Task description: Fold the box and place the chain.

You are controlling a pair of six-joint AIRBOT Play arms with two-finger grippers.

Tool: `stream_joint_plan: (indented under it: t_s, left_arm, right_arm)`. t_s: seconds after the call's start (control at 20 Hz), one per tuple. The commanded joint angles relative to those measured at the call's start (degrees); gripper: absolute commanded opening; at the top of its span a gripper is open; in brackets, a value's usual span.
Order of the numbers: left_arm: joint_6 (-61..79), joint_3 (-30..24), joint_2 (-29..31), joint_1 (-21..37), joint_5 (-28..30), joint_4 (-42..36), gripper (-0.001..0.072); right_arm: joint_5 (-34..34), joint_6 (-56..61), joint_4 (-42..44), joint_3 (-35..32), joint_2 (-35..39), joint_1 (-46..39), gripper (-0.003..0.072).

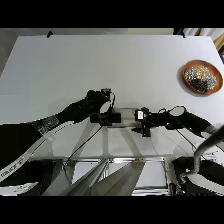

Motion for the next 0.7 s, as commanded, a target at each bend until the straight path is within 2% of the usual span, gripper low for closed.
stream_joint_plan:
  t_s: [0.0,0.05,0.1,0.15,0.2,0.3,0.4,0.45,0.65]
  left_arm:
    - [0.15,0.00,-0.20,-0.04,0.81,-0.24,0.0014]
    - [0.15,0.00,-0.20,-0.04,0.92,-0.26,0.0040]
    - [0.15,0.00,-0.20,-0.04,0.94,-0.26,0.0131]
    - [0.15,0.00,-0.20,-0.04,0.94,-0.26,0.0272]
    - [0.15,0.00,-0.20,-0.04,0.94,-0.26,0.0289]
    - [0.15,0.00,-0.20,-0.04,0.92,-0.26,0.0220]
    - [0.15,0.00,-0.20,-0.04,0.92,-0.28,0.0023]
    - [0.13,0.00,-0.20,-0.04,0.90,-0.33,0.0004]
    - [-2.23,0.00,-0.17,-0.02,0.07,-0.48,0.0003]
  right_arm:
    - [-0.02,-0.07,-0.04,0.02,-0.02,-0.02,0.0406]
    - [-0.02,-0.07,-0.04,0.02,-0.02,-0.02,0.0406]
    - [-0.02,-0.07,-0.04,0.02,-0.02,-0.02,0.0406]
    - [-0.02,-0.07,-0.04,0.02,-0.02,-0.02,0.0406]
    - [-0.02,-0.07,-0.04,0.02,-0.02,-0.02,0.0406]
    - [-0.02,-0.07,-0.04,0.02,-0.02,-0.02,0.0406]
    - [-0.02,-0.07,-0.04,0.02,-0.02,-0.02,0.0406]
    - [-0.02,-0.07,-0.04,0.02,-0.02,-0.02,0.0406]
    - [-0.02,-0.07,-0.04,0.02,-0.02,-0.02,0.0406]
